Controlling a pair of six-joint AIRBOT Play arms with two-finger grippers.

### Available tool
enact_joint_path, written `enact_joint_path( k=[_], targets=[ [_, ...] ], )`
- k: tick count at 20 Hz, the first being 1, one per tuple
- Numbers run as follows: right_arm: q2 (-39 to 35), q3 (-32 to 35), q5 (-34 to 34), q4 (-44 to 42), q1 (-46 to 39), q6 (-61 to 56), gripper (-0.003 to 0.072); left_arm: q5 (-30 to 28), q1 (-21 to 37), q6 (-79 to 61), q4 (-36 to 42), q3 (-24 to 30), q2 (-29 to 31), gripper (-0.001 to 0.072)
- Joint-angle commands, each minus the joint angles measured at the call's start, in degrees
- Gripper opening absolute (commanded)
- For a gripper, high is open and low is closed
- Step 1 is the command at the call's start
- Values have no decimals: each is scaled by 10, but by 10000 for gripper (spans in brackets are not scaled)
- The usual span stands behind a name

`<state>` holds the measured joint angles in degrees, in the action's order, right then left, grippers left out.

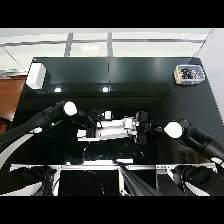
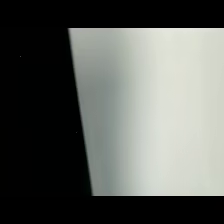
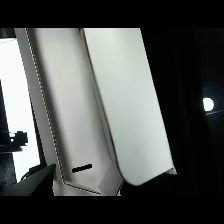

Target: Fold the box and place the chain.

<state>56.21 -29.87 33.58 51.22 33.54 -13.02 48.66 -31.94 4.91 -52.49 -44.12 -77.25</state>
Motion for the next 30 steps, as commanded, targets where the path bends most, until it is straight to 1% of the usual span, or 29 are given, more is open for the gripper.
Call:
enact_joint_path(
  k=[1, 2, 4, 7, 10, 12, 16, 20, 25, 30],
  targets=[
    [15, 0, 15, -4, 0, 27, 678, 0, 0, 0, 7, 0, 0, 25],
    [23, 0, 29, -16, 0, 61, 678, 0, 0, 0, 7, 0, 0, 25],
    [37, 0, 37, -45, -9, 120, 678, 0, 0, 0, 7, 0, 0, 25],
    [53, 0, 39, -140, -45, 198, 678, 0, 0, 0, 7, 0, 0, 25],
    [76, 0, 87, -205, -75, 239, 678, 0, 0, 0, 7, 0, 0, 25],
    [99, 0, 98, -210, -76, 243, 678, 0, 0, 0, 7, 0, 0, 25],
    [128, 0, 97, -208, -76, 246, 678, 0, 0, 0, 7, 0, 0, 25],
    [143, 0, 76, -207, -76, 244, 678, 0, 0, 0, 7, 0, 0, 25],
    [148, 0, 70, -209, -76, 240, 678, 0, 0, 0, 7, 0, 0, 25],
    [150, 0, 60, -192, -76, 222, 677, 0, 0, 0, 7, 0, 0, 25]
  ],
)
